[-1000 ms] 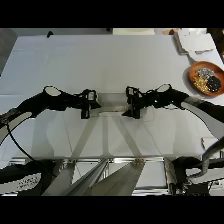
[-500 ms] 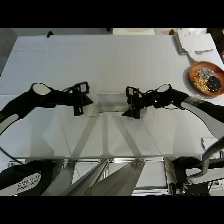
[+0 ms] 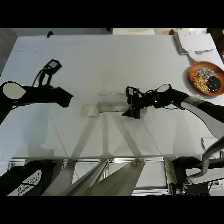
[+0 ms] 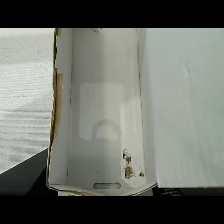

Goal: Fold the box and place the chain.

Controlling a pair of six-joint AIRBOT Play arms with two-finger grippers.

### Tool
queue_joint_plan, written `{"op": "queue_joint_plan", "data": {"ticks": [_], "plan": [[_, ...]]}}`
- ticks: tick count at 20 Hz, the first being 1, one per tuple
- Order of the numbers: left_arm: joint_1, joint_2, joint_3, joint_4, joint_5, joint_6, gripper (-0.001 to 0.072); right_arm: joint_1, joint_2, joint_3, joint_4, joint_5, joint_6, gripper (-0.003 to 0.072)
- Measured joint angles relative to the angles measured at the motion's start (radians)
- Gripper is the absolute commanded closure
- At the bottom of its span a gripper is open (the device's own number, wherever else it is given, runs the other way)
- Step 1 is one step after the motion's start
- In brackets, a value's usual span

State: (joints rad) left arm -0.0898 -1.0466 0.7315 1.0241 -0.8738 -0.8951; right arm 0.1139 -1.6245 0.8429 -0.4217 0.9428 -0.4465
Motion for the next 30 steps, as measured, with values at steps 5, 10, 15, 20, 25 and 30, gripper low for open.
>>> {"op": "queue_joint_plan", "data": {"ticks": [5, 10, 15, 20, 25, 30], "plan": [[0.017, -0.142, 0.000, 0.048, -0.077, -0.286, 0.0702, 0.000, 0.000, 0.000, 0.000, 0.000, 0.000, 0.0223], [-0.046, -0.260, 0.000, -0.068, -0.084, -0.367, 0.0701, 0.000, 0.000, 0.000, 0.000, 0.000, 0.000, 0.0223], [-0.105, -0.322, 0.000, -0.141, -0.059, -0.389, 0.0704, 0.000, 0.000, 0.000, 0.000, 0.000, 0.000, 0.0223], [-0.120, -0.343, 0.000, -0.211, -0.044, -0.388, 0.0704, 0.000, 0.000, 0.000, 0.000, 0.000, 0.000, 0.0223], [-0.123, -0.347, 0.000, -0.312, -0.075, -0.333, 0.0649, 0.000, 0.000, 0.000, 0.000, 0.000, 0.000, 0.0223], [-0.123, -0.347, 0.000, -0.429, -0.090, -0.300, 0.0354, 0.000, 0.000, 0.000, 0.000, 0.000, 0.000, 0.0223]]}}
